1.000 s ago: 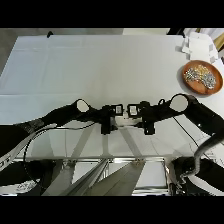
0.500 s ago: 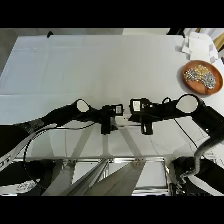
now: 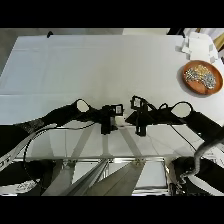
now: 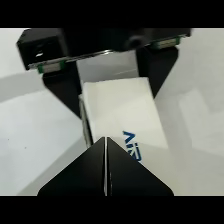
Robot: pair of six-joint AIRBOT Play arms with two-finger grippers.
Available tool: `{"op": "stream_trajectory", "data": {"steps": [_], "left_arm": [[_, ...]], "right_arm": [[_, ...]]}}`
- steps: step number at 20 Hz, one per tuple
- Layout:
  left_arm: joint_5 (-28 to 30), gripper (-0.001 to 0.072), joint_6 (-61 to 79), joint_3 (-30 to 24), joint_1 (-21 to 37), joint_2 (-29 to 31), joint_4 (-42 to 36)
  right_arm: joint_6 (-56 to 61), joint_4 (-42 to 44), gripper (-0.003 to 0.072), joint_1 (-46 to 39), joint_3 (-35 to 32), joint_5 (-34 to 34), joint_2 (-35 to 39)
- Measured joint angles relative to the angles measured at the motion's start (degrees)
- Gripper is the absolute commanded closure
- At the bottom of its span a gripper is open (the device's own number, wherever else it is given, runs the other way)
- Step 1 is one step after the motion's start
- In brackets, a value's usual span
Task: Fold the box and place the chain.
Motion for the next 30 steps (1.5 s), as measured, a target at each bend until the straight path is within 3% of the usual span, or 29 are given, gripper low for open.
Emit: {"op": "stream_trajectory", "data": {"steps": [24,30], "left_arm": [[0.0,0.0435,0.1,0.0,0.0,0.0,0.1],[-0.1,0.0435,-0.2,0.0,0.0,0.0,-0.2]], "right_arm": [[-0.2,-1.7,0.0672,0.0,-3.7,-0.3,-3.8],[-0.3,-2.9,0.0672,0.0,-3.6,-1.3,2.9]]}}
